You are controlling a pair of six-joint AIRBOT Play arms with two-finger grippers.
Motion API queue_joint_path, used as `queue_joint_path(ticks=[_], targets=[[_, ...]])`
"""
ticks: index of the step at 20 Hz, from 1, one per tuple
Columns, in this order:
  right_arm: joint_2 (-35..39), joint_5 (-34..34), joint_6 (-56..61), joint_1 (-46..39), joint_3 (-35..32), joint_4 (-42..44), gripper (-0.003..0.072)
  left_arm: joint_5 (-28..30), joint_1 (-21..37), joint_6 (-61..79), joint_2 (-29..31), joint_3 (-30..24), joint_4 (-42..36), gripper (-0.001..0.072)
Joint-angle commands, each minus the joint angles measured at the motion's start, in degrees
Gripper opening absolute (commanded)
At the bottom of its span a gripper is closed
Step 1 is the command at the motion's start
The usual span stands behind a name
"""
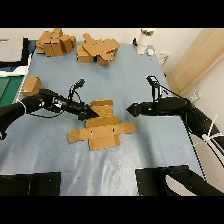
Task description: Fold the box.
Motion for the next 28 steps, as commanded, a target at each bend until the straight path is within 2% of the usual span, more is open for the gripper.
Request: queue_joint_path(ticks=[1, 4, 8, 12, 17, 24, 28], targets=[[-0.02, 0.83, 0.92, -0.15, 0.09, -0.83, 0.0373, 0.04, -0.04, 2.47, 1.33, 0.04, 0.07, 0.0007], [-0.02, 0.81, 2.03, -0.15, 0.07, -0.85, 0.0373, 4.22, -0.07, 5.29, 5.92, -1.79, -0.59, 0.0006], [-0.04, 0.85, 3.02, -0.15, 0.02, -0.83, 0.0373, 11.56, -0.94, 14.73, 12.66, -10.03, -5.22, 0.0006], [-0.04, 0.87, 3.45, -0.13, 0.02, -0.76, 0.0373, 17.33, -6.62, 22.03, 14.01, -15.23, -5.57, 0.0007], [-0.07, 0.83, 3.89, -0.13, 0.02, -0.79, 0.0373, 19.65, -12.83, 26.95, 14.01, -15.72, -5.97, 0.0008], [-0.35, 0.83, 4.46, -0.13, -0.02, -0.81, 0.0373, 20.11, -10.19, 26.71, 14.03, -15.72, -7.1, 0.0009], [-0.37, 0.92, 4.44, -0.13, -0.02, -0.81, 0.0372, 20.09, -10.73, 26.73, 13.81, -15.74, -6.93, 0.0009]])
